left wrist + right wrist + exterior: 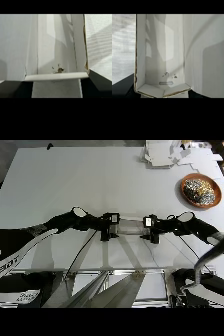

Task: Fold the box and place the chain.

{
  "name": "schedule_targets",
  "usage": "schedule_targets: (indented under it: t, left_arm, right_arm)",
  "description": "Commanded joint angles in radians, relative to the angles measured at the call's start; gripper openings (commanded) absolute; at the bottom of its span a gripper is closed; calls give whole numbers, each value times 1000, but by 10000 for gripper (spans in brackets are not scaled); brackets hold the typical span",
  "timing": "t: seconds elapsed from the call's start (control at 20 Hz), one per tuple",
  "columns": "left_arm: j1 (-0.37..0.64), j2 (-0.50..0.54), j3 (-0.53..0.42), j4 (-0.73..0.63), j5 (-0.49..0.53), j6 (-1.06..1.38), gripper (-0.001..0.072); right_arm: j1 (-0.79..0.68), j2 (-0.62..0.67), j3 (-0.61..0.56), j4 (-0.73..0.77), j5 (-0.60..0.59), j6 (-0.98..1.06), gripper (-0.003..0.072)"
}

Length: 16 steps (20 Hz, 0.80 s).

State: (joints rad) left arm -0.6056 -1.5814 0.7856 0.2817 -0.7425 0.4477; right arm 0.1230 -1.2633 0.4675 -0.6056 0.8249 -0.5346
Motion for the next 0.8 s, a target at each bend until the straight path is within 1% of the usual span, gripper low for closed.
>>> schedule_targets:
  t: [0.0, 0.65, 0.7, 0.75]
  left_arm:
    - [0, 0, 1, -1, 5, -3, 70]
    - [0, 0, 1, -1, 5, -3, 70]
    - [0, 0, 1, -1, 5, -3, 70]
    - [0, 0, 1, -1, 5, -4, 70]
  right_arm:
    - [0, 0, 0, 0, 1, 2, 410]
    - [0, 0, 0, 7, 1, 2, 410]
    - [0, 0, 0, 8, 1, 3, 451]
    - [0, 0, 0, 8, 0, 2, 720]
